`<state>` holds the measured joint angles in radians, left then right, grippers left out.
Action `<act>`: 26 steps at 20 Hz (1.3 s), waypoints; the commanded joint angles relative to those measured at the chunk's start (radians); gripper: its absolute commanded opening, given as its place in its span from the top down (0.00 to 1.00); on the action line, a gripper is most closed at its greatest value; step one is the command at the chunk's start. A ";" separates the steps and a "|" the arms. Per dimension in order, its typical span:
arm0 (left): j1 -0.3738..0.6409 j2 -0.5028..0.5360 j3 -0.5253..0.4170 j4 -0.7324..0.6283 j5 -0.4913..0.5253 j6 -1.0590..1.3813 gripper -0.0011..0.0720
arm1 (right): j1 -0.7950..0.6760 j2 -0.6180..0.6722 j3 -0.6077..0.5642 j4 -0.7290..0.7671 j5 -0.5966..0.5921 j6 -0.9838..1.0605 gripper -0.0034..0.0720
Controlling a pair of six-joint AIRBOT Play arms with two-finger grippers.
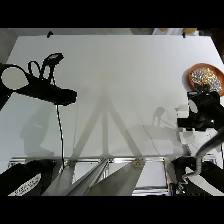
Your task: Fold the box and place the chain.
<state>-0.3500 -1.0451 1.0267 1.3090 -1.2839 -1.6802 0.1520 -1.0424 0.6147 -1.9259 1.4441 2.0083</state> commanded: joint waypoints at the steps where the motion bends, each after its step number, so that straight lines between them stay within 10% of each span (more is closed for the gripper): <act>1: -0.001 0.001 0.000 0.000 0.000 0.000 0.94 | 0.000 -0.001 0.000 -0.001 -0.006 0.000 0.69; 8: -0.001 0.001 0.000 0.000 0.000 0.000 0.94 | -0.001 -0.001 0.002 -0.027 -0.118 -0.093 0.76; 12: -0.001 0.001 0.000 0.000 0.000 0.000 0.94 | -0.021 0.000 0.049 -0.150 0.058 -0.230 0.93; 22: -0.001 0.001 0.000 0.000 0.000 0.000 0.94 | -0.523 0.003 0.075 -0.274 -0.030 -0.547 0.93; 25: -0.001 0.001 0.000 0.000 0.000 0.000 0.94 | -0.604 0.003 0.075 -0.274 -0.122 -0.544 0.87; 26: -0.001 0.001 0.000 0.000 0.000 0.000 0.94 | -0.628 0.002 0.075 -0.273 -0.150 -0.544 0.67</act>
